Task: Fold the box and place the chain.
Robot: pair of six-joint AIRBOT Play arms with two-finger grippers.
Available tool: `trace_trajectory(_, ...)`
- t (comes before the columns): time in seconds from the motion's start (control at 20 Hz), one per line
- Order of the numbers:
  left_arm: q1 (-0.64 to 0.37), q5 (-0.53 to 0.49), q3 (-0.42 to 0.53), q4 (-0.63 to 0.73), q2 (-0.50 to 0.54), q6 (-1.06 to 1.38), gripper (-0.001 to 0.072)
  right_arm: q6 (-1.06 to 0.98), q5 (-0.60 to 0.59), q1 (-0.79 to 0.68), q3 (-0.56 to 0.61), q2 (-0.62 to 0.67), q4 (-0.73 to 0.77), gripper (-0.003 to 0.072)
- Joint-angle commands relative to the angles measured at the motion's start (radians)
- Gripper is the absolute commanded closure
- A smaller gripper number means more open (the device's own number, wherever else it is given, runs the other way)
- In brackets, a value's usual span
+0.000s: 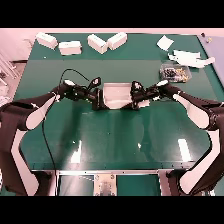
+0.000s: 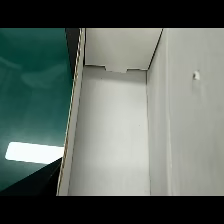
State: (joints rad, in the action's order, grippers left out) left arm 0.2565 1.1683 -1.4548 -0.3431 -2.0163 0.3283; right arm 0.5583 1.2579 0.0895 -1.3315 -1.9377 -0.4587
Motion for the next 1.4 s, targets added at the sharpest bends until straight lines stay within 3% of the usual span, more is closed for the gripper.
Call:
trace_trajectory(0.0,0.0,-0.004,-0.012,0.002,0.0,0.06,0.0105,0.0,0.0,0.0,0.0,0.0,-0.001,0.0117)
trace_trajectory(0.25,-0.003,0.024,-0.012,0.006,-0.006,0.084,0.0099,0.0,0.0,0.0,0.0,0.0,-0.001,0.0117)
trace_trajectory(0.3,-0.002,0.06,-0.012,0.021,-0.018,0.061,0.0044,0.0,0.0,0.0,0.0,0.0,-0.001,0.0117)
trace_trajectory(0.35,-0.003,0.068,-0.016,0.033,-0.026,0.055,0.0044,0.0,0.0,0.0,0.0,0.0,-0.001,0.0117)
trace_trajectory(0.55,-0.003,0.049,-0.019,0.033,-0.025,0.04,0.0044,0.0,0.0,0.0,0.0,0.0,-0.001,0.0118)
trace_trajectory(0.7,-0.003,0.032,-0.019,0.032,-0.025,0.016,-0.0005,0.0,0.0,0.0,0.0,0.0,-0.001,0.0118)
trace_trajectory(0.85,-0.003,0.036,-0.019,0.031,-0.025,0.017,0.0016,0.0,0.0,0.0,0.0,0.0,-0.001,0.0118)
trace_trajectory(0.9,-0.003,0.048,-0.019,0.028,-0.025,0.018,0.0082,0.0,0.0,0.0,0.0,0.0,-0.001,0.0117)
trace_trajectory(1.0,-0.003,0.051,-0.021,0.025,-0.025,0.02,0.0119,0.0,0.0,0.0,0.0,0.0,-0.001,0.0118)
trace_trajectory(1.05,-0.003,0.055,-0.021,0.025,-0.025,0.02,0.0182,0.0,0.0,0.0,0.0,0.0,-0.001,0.0117)
trace_trajectory(1.35,-0.003,0.054,-0.02,0.028,-0.025,0.02,0.0184,0.0,0.0,0.0,0.0,0.0,-0.001,0.0118)
